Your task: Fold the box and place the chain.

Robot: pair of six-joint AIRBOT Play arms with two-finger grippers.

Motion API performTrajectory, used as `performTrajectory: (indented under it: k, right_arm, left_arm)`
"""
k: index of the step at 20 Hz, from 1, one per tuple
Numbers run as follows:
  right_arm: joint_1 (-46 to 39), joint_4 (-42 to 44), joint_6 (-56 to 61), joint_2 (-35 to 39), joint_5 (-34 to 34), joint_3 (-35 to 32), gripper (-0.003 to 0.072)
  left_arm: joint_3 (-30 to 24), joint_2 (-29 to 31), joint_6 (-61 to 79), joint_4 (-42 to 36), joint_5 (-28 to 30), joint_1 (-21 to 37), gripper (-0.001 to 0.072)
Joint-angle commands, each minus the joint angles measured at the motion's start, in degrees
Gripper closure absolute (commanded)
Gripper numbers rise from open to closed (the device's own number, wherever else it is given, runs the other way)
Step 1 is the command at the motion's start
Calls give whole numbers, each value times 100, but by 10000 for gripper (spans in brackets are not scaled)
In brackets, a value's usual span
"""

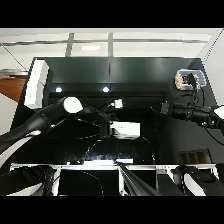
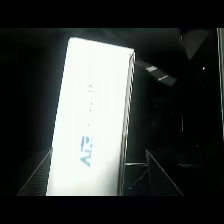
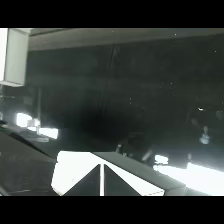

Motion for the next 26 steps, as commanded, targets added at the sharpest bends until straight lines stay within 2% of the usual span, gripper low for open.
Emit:
performTrajectory:
  k: [1, 3, 9, 16, 26]
  right_arm:
    - [-4, -22, -125, 4, -22, 0, 646]
    - [-4, -22, -203, 4, -22, -2, 646]
    - [-4, -24, -280, 4, -190, -2, 646]
    - [-4, -149, -278, 4, -219, -2, 647]
    - [-4, -146, -278, 4, -223, -2, 646]
  left_arm:
    - [485, -590, 13, 337, 85, -376, -7]
    - [496, -656, 28, 562, 286, -509, -8]
    - [496, -678, 28, 551, 533, -544, -7]
    - [496, -745, -109, 538, 339, -544, -7]
    - [496, -761, -105, 745, 396, -544, -7]
